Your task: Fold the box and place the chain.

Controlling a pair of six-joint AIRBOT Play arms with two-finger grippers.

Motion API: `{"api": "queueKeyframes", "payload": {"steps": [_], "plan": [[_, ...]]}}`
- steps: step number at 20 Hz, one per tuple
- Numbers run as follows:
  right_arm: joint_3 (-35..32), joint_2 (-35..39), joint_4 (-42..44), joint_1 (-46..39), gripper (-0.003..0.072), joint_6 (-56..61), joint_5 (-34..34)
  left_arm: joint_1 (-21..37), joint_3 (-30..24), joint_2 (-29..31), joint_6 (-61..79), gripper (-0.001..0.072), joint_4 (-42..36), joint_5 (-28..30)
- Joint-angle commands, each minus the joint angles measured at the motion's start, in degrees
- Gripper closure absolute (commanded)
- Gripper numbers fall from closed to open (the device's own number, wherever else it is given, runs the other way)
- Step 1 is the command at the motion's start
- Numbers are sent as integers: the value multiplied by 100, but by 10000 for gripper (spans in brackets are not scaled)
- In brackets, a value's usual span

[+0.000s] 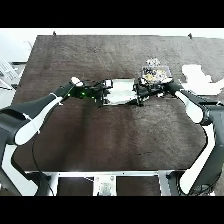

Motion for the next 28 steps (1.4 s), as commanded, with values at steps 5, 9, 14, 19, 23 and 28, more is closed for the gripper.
{"api": "queueKeyframes", "payload": {"steps": [5, 9, 14, 19, 23, 28], "plan": [[-2, -2, 9, 4, 110, 7, -9, -4, 2, -35, 11, 96, -20, -2], [-2, -2, 9, 4, 110, 7, -9, -4, 2, -68, 15, 96, -20, 7], [-2, -2, 9, 4, 109, 7, -9, 2, 2, -66, 17, 511, -4, 46], [-2, -2, 9, 4, 109, 7, -9, 210, 2, 61, 13, 689, -4, -245], [-2, -2, 9, 4, 109, 7, -9, 640, 2, 468, -66, 690, -68, -1036], [-2, -2, 9, 4, 110, 7, -9, 1036, -4, 1209, -868, 693, -269, -1843]]}}
